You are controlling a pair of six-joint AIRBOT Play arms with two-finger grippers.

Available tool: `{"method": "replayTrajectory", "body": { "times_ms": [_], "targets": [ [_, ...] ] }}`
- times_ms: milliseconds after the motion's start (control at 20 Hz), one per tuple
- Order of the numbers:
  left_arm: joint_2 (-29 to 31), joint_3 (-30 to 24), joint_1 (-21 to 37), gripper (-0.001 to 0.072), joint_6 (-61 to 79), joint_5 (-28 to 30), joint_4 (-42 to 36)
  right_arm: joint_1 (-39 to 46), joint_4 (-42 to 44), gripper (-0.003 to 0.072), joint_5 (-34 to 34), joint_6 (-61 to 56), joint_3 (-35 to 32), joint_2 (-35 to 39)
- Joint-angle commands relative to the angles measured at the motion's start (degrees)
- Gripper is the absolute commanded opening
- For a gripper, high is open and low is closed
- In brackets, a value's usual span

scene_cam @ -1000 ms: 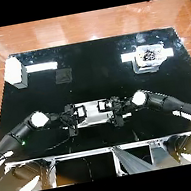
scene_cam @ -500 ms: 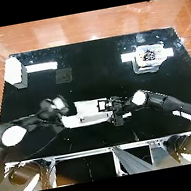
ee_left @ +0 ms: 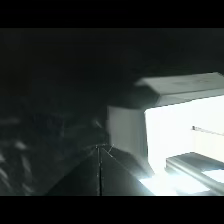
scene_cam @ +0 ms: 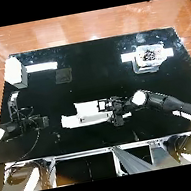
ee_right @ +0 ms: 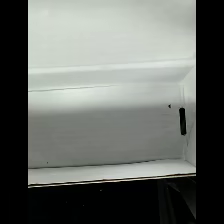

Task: Fold the box and place the chain.

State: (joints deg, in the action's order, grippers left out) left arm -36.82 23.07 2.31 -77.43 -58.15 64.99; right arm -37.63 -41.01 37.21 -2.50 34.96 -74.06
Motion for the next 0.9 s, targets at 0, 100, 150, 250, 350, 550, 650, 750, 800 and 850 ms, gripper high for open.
{"method": "replayTrajectory", "body": {
  "times_ms": [0,100,150,250,350,550,650,750,800,850],
  "targets": [
    [-9.4,-0.9,2.8,0.0024,-3.9,1.1,-7.3,0.0,0.0,0.0478,0.0,0.0,0.0,0.0],
    [-15.4,-0.9,2.8,0.0024,-0.2,1.1,-12.2,0.0,0.0,0.0479,0.0,0.0,0.0,0.0],
    [-18.4,-0.9,2.8,0.0024,2.6,-0.5,-14.3,0.0,0.0,0.0478,0.0,0.0,0.0,0.0],
    [-23.4,-0.9,2.8,0.0023,6.6,-3.6,-18.9,0.0,0.0,0.0478,0.0,0.0,0.0,0.0],
    [-26.8,-0.9,2.2,0.0023,11.0,-4.9,-23.4,0.0,0.0,0.0478,0.0,0.0,0.0,0.0],
    [-28.4,-0.9,-1.7,0.0022,12.4,0.2,-25.3,0.0,0.0,0.0478,0.0,0.0,0.0,0.0],
    [-28.4,-0.9,-3.1,0.0022,12.5,0.7,-25.2,0.0,0.0,0.0479,0.0,0.0,0.0,0.0],
    [-28.4,-0.9,-3.3,0.0022,12.5,0.8,-25.2,0.0,0.0,0.0478,0.0,0.0,0.0,0.0],
    [-28.4,-0.9,-3.3,0.0022,12.5,0.8,-25.2,0.0,0.0,0.0478,0.0,0.0,0.0,0.0],
    [-28.4,-0.9,-3.3,0.0022,12.5,0.9,-25.2,0.0,0.0,0.0478,0.0,0.0,0.0,0.0]
  ]
}}
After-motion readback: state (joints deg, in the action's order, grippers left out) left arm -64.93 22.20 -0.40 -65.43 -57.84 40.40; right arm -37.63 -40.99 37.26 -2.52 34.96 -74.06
